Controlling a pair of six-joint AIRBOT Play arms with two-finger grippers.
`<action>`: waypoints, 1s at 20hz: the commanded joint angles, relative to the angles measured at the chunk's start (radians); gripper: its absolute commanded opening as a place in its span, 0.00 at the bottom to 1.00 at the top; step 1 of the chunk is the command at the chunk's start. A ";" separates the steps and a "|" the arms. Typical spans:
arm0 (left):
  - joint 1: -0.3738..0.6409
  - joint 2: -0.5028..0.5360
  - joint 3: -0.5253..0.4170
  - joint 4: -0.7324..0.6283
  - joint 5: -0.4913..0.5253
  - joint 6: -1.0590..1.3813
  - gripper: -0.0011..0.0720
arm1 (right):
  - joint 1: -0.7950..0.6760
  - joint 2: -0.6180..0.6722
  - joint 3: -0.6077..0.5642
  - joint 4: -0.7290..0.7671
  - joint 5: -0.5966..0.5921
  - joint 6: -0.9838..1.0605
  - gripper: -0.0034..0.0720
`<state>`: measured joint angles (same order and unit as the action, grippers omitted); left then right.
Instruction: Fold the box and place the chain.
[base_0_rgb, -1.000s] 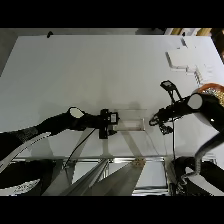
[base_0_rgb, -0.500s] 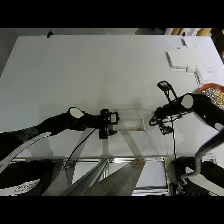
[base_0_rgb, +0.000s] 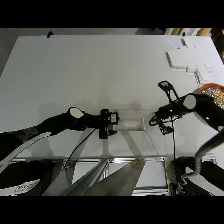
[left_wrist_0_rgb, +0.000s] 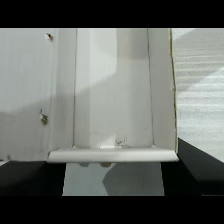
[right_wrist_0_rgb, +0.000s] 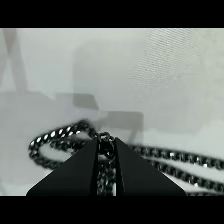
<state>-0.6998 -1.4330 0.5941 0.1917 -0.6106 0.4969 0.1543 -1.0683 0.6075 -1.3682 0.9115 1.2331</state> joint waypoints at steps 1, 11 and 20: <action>0.000 0.001 0.000 0.000 0.000 0.000 0.29 | 0.039 0.165 0.001 0.053 0.070 -0.019 0.07; 0.000 0.001 0.000 0.000 0.000 0.000 0.29 | 0.398 0.461 0.001 0.385 0.018 -0.104 0.07; 0.000 0.001 0.000 0.000 0.000 0.000 0.29 | 0.579 0.245 0.001 0.330 -0.267 -0.101 0.07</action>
<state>-0.7002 -1.4330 0.5941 0.1917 -0.6106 0.4969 0.7059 -0.7525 0.6075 -1.0046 0.7055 1.1206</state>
